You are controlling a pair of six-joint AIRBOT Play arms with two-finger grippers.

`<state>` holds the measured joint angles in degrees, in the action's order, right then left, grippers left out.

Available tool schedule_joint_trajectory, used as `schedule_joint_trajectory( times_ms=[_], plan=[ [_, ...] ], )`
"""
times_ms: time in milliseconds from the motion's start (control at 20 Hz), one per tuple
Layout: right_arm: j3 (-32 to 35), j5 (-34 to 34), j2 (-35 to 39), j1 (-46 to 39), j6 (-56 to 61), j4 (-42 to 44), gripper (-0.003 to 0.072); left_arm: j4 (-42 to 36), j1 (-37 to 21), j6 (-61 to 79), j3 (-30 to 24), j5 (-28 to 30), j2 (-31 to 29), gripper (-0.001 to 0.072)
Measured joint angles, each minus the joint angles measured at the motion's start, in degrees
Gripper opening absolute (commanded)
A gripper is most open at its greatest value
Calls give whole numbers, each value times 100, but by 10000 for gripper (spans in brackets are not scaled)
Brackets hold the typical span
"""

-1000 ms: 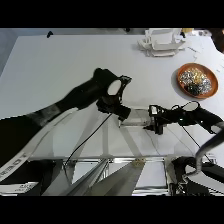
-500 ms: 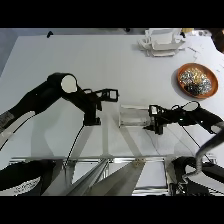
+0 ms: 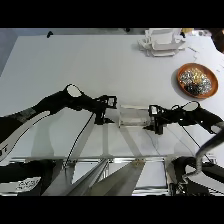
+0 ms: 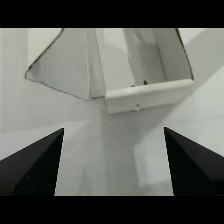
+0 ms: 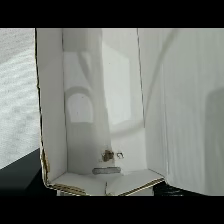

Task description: Fold the box and place the chain.

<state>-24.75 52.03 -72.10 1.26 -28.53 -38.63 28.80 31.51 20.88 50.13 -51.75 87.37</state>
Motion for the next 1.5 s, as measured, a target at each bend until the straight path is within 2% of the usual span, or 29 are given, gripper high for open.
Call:
schedule_joint_trajectory(
  times_ms=[300, 850, 1200, 1250, 1300, 1350, 1400, 1450, 1500],
  plan=[
    [0, 0, 0, 0, 0, 0, 412, -321, 216, 378, -24, 109, 304, 700],
    [0, 2, 0, 0, -4, -2, 412, -479, 374, 240, -24, -63, 431, 708],
    [0, 2, 0, 0, -7, -4, 412, -693, 610, -22, -26, 302, 597, 693],
    [0, 2, 0, 0, -4, -4, 412, -706, 629, -33, -26, 358, 603, 669],
    [0, 2, 0, 0, -4, -2, 412, -734, 643, -39, -26, 409, 612, 480],
    [0, 2, 0, 0, 0, 0, 412, -750, 651, -76, -26, 420, 612, 244],
    [0, 2, 0, 0, 0, 2, 412, -756, 658, -79, -26, 433, 614, 65],
    [0, 2, 0, 0, 0, 0, 412, -756, 664, -74, -26, 444, 616, 10],
    [0, 2, 0, 0, 0, 0, 412, -756, 669, -72, -26, 466, 619, 14]
  ],
)
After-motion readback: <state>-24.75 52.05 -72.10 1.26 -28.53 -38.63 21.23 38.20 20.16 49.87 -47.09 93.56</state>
